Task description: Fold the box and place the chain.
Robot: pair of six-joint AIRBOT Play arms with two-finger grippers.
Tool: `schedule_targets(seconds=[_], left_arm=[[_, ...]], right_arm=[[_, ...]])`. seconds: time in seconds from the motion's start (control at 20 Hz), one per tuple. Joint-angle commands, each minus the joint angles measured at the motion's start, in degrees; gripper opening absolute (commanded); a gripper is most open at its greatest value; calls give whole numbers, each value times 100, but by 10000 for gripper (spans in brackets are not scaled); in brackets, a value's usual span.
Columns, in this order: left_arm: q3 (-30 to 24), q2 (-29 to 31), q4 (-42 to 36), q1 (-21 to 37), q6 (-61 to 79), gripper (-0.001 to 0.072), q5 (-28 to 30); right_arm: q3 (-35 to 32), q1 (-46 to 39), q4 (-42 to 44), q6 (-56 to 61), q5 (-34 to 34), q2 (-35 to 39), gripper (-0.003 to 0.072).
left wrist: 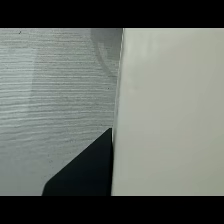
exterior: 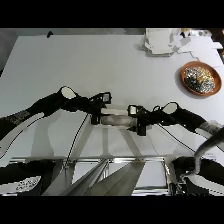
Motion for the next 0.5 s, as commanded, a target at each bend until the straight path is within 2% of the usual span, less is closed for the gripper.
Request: schedule_targets(seconds=[0.0,0.1,0.15,0.2,0.3,0.35,0.45], left_arm=[[2,0,4,0,24,10,31],[2,7,59,33,20,34,-7],[2,42,92,31,20,145,-28],[2,92,92,31,20,289,-52],[2,271,98,33,20,468,-46],[2,374,173,31,20,539,-42],[2,579,481,31,-103,576,-57]], right_arm=[[-2,4,-2,2,13,4,402],[-2,4,-2,2,13,4,402],[-2,4,-2,2,13,4,402],[-2,4,-2,2,13,4,402],[-2,4,-2,0,13,4,402],[-2,4,-2,0,13,4,402],[-2,4,-2,2,13,4,402]])
